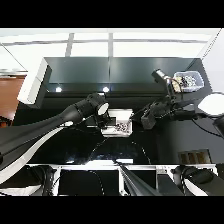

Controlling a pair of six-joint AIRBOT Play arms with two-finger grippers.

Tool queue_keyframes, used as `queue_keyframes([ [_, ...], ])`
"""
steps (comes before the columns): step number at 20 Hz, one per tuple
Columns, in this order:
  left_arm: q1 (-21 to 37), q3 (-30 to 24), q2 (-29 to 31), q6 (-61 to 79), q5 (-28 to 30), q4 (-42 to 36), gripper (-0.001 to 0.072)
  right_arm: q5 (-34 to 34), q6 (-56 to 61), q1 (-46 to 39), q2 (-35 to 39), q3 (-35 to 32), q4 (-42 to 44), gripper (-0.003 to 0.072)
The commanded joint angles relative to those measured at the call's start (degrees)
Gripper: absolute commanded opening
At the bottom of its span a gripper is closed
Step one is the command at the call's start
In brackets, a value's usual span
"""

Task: Fold the box and place the chain.

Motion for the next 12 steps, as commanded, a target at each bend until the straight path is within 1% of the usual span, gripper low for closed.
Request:
queue_keyframes([
  [1, 0.0, 0.0, 0.0, 0.0, -0.1, 0.0, 0.0028, -0.5, 1.1, 0.1, -1.3, -0.5, -6.1, 0.0379],
  [3, 0.0, 0.0, 0.0, 0.0, 0.0, 0.0, 0.0028, 4.0, 5.2, -3.2, -1.0, 2.3, -16.9, 0.037],
  [5, 0.0, 0.0, 0.0, 0.0, 0.0, 0.0, 0.0028, 8.6, 6.4, -8.4, -0.5, 4.6, -27.0, 0.037],
  [7, 0.0, 0.0, 0.0, 0.0, 0.0, 0.0, 0.0028, 9.2, 6.4, -13.7, -0.3, 4.7, -34.2, 0.037],
  [8, 0.0, 0.0, -0.1, 0.0, 0.1, 0.0, 0.0028, 8.8, 6.4, -16.1, -0.3, 4.6, -35.8, 0.037],
  [9, 0.0, 0.0, -0.2, 0.0, 0.6, 0.0, 0.0028, 8.1, 6.4, -18.3, -0.3, 4.6, -35.4, 0.037],
  [12, 0.0, 0.0, -0.6, 0.0, 1.2, -1.8, 0.0028, 7.1, 6.4, -20.7, -0.3, 4.6, -30.7, 0.0371],
])
